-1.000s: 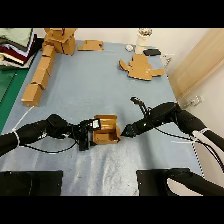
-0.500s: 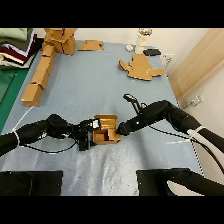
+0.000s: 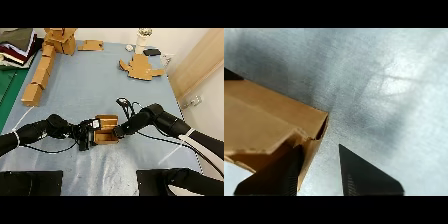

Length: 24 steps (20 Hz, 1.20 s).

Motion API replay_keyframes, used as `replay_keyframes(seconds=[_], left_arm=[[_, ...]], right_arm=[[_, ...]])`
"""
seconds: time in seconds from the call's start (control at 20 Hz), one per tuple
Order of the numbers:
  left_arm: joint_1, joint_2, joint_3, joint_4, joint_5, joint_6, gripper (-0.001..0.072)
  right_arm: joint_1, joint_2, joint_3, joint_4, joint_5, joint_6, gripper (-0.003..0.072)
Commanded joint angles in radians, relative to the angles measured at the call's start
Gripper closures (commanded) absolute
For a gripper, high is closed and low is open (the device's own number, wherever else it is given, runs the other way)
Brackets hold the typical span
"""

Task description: Fold the box.

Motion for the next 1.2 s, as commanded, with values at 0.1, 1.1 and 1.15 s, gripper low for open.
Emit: replay_keyframes(seconds=[0.1,1.1,1.15], left_arm=[[0.0,0.0,0.0,0.002,0.001,0.0,0.0251],[0.0,0.0,0.0,0.002,0.001,0.0,0.025],[0.0,0.0,0.0,0.002,0.001,0.0,0.025]], right_arm=[[0.104,-0.063,0.06,-0.069,0.002,0.274,0.0321],[0.181,-0.194,0.184,-0.227,-0.194,0.52,0.0309],[0.181,-0.189,0.19,-0.224,-0.196,0.52,0.0309]])
